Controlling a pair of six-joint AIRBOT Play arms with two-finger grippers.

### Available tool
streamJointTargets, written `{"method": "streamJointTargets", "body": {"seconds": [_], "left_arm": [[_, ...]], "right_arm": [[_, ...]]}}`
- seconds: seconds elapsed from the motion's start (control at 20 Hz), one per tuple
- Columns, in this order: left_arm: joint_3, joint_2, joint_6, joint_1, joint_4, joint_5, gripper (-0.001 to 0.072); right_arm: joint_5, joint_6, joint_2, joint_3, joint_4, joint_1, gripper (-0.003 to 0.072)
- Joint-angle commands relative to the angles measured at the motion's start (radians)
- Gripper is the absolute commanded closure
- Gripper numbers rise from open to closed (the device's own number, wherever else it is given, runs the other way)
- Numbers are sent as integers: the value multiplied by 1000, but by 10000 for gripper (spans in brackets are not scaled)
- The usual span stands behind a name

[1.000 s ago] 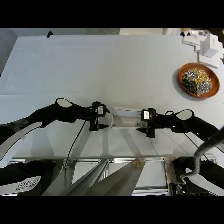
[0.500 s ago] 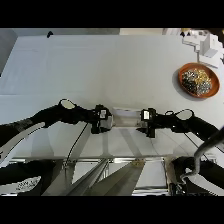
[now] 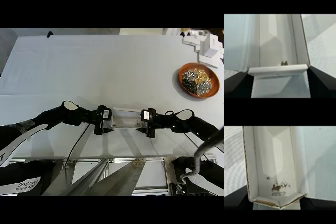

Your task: Fold the box and place the chain.

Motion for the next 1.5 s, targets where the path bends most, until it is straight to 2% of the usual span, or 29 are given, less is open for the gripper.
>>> {"method": "streamJointTargets", "body": {"seconds": [0.0,0.2,0.25,0.3,0.45,0.5,0.55,0.6,1.45], "left_arm": [[6,-7,-10,-14,-16,17,15],[53,-39,-90,-24,-20,46,18],[58,-42,-102,-24,-18,48,59],[58,-42,-104,-24,-18,49,152],[58,-42,-104,-24,-17,49,168],[58,-42,-104,-24,-17,48,266],[58,-42,-104,-24,-17,48,397],[58,-42,-104,-24,-17,49,459],[58,-41,-104,-24,-18,48,456]], "right_arm": [[0,1,0,0,1,0,350],[0,1,0,0,1,0,350],[0,1,0,0,1,0,350],[0,1,0,0,1,0,350],[0,1,0,0,1,0,350],[0,2,0,0,1,0,350],[0,1,0,0,1,0,350],[0,2,0,0,0,0,350],[0,2,0,0,1,0,350]]}}
